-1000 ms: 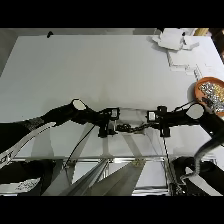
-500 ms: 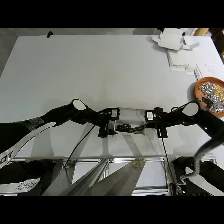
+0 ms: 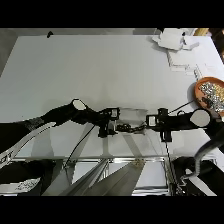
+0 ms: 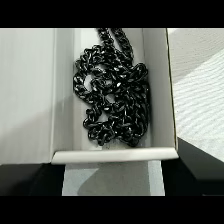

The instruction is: Fold the box and place the chain.

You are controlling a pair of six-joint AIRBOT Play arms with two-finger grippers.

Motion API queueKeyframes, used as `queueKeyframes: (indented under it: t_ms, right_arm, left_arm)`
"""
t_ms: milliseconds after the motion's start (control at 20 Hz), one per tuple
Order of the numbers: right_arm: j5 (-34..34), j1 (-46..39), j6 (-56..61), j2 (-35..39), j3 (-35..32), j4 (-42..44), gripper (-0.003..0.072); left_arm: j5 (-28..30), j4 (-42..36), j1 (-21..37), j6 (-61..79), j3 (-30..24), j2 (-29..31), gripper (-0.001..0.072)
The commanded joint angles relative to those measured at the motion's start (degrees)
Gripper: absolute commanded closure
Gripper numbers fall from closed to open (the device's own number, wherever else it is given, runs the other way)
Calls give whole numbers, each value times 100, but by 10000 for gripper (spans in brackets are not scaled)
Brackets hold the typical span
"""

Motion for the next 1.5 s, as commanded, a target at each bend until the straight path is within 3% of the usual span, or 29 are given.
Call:
queueKeyframes:
  t_ms: [0,200,400,600,800,900,1050,1150,1350,1450]
  right_arm:
    - [-205,654,216,645,-2,511,667]
    - [-1283,1550,216,660,-2,1349,667]
    - [-2337,2085,240,557,-2,1408,667]
    - [-2205,2083,522,-22,-2,1384,664]
    - [-2159,2083,562,-133,9,1217,487]
    - [-2129,2083,979,114,17,605,487]
    - [-1749,2011,1921,782,15,-1049,488]
    - [-1132,1622,2052,1261,15,-1622,488]
    - [407,278,1276,1609,13,-1823,489]
    - [691,-286,837,1480,13,-1609,489]
  left_arm:
    - [0,0,4,0,0,4,437]
    - [0,0,4,0,0,4,437]
    - [0,0,4,0,0,4,437]
    - [0,0,4,0,0,4,437]
    - [0,0,4,0,0,4,437]
    - [0,0,4,0,0,4,437]
    - [0,0,4,0,0,2,437]
    - [0,0,4,0,0,4,437]
    - [0,0,4,0,0,4,437]
    - [-2,0,4,0,0,4,437]
